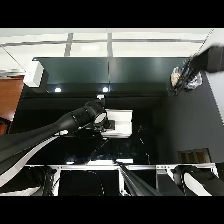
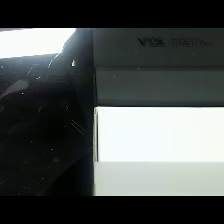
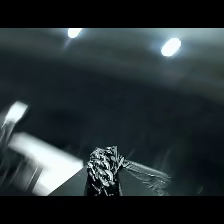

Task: Fold the box and place the chain.

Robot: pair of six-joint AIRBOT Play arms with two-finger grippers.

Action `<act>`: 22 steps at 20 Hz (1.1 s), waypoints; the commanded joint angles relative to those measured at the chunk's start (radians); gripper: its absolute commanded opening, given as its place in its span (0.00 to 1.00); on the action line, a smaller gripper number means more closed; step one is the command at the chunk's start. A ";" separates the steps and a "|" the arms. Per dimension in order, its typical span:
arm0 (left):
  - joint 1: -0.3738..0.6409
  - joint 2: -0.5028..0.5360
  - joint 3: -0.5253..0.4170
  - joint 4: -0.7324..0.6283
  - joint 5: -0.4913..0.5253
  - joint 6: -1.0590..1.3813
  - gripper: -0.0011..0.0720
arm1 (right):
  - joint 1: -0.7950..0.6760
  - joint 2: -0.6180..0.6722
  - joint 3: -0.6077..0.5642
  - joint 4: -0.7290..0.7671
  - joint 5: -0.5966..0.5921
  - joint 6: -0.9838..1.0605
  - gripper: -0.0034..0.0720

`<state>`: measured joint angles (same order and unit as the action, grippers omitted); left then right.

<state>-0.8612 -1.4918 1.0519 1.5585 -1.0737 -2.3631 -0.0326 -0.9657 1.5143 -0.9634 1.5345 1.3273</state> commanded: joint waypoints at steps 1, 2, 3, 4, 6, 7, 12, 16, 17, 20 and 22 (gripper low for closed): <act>0.001 0.000 0.000 0.000 -0.001 0.000 0.05 | 0.081 0.092 -0.141 0.108 0.150 -0.014 0.06; 0.001 0.000 0.000 0.000 -0.001 0.000 0.05 | 0.104 0.097 -0.173 0.158 0.147 -0.012 0.06; 0.001 0.000 0.000 0.000 -0.001 0.000 0.05 | 0.130 0.096 -0.202 0.208 0.138 -0.010 0.06; 0.000 0.000 0.000 0.000 -0.001 0.000 0.05 | 0.166 0.097 -0.238 0.245 0.100 -0.008 0.06; 0.001 0.000 0.000 0.000 -0.001 0.000 0.05 | 0.251 0.095 -0.307 0.258 -0.016 -0.003 0.06; 0.000 0.000 0.000 0.000 0.000 0.000 0.05 | 0.298 0.094 -0.349 0.258 -0.102 -0.001 0.06; 0.001 0.000 0.000 0.000 -0.001 0.000 0.05 | 0.454 0.032 -0.515 0.247 -0.417 0.000 0.06; 0.001 0.000 0.000 0.000 -0.001 0.000 0.05 | 0.462 -0.046 -0.628 0.218 -0.465 0.005 0.06; 0.001 0.000 0.000 0.000 -0.001 0.000 0.05 | 0.462 -0.061 -0.645 0.218 -0.476 0.005 0.06; 0.001 0.000 0.000 0.000 -0.001 0.000 0.05 | 0.469 -0.095 -0.663 0.219 -0.497 0.005 0.06; 0.001 0.000 0.000 0.000 -0.001 0.000 0.05 | 0.477 -0.098 -0.663 0.218 -0.514 0.005 0.28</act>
